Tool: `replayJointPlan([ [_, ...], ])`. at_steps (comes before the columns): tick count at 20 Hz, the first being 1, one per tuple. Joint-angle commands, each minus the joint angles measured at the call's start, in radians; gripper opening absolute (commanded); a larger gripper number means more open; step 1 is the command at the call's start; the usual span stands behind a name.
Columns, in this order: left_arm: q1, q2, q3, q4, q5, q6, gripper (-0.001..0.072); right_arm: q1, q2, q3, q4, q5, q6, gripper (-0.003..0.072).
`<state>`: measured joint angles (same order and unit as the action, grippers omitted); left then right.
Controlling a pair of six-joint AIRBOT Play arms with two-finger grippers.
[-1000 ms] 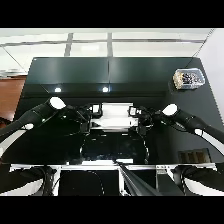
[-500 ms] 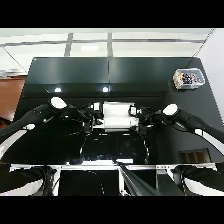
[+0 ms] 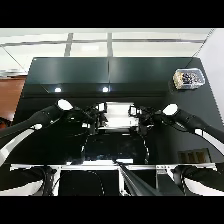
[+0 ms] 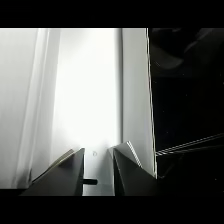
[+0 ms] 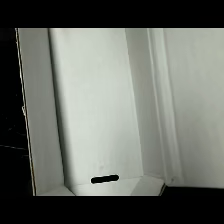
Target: Fold the box and place the chain.
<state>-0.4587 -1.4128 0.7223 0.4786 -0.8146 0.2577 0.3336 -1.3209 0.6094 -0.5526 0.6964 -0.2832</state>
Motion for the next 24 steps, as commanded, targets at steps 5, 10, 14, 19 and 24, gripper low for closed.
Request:
replayJointPlan([
  [5, -0.005, -0.008, 0.000, -0.017, 0.003, 0.000, 0.0421, 0.001, 0.000, 0.000, 0.002, -0.001, 0.001, 0.0191],
  [10, -0.007, -0.008, 0.000, -0.020, 0.002, 0.000, 0.0483, 0.001, 0.000, 0.000, 0.002, -0.001, 0.001, 0.0191],
  [14, 0.011, 0.027, 0.021, 0.065, -0.041, -0.174, 0.0026, 0.001, 0.000, 0.000, 0.002, -0.001, 0.001, 0.0191],
  [19, 0.138, 0.247, 0.029, 0.382, -0.071, -0.666, 0.0026, 0.001, 0.000, 0.000, 0.001, -0.001, 0.001, 0.0191],
  [24, 0.405, 0.315, 0.020, 0.564, -0.208, -1.254, 0.0027, 0.001, 0.000, 0.000, 0.001, -0.001, 0.001, 0.0191],
])
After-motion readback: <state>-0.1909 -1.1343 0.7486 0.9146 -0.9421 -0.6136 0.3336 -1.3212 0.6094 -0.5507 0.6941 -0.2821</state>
